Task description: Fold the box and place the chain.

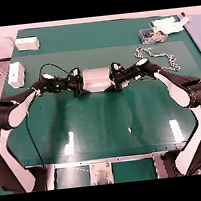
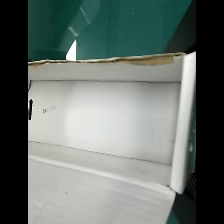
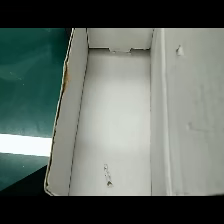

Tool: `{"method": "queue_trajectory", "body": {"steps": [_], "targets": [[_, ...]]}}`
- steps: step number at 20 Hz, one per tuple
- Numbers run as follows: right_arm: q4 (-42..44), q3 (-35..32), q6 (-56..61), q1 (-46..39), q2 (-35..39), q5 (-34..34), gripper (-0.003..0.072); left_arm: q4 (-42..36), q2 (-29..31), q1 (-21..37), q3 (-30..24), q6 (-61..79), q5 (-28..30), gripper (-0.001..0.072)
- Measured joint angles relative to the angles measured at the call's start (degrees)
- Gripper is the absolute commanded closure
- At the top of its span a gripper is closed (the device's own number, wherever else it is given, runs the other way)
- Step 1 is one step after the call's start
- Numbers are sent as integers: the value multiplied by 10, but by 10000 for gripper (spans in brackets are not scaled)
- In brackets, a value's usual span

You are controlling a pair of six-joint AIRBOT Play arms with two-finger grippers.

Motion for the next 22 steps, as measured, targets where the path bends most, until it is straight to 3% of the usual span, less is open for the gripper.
{"method": "queue_trajectory", "body": {"steps": [11,13,22], "targets": [[0,0,0,1,0,0,96,0,0,0,0,0,1,240],[1,0,1,0,0,3,-34,-1,0,0,0,0,2,240],[3,3,25,-56,27,74,-34,-2,0,0,0,-1,5,240]]}}
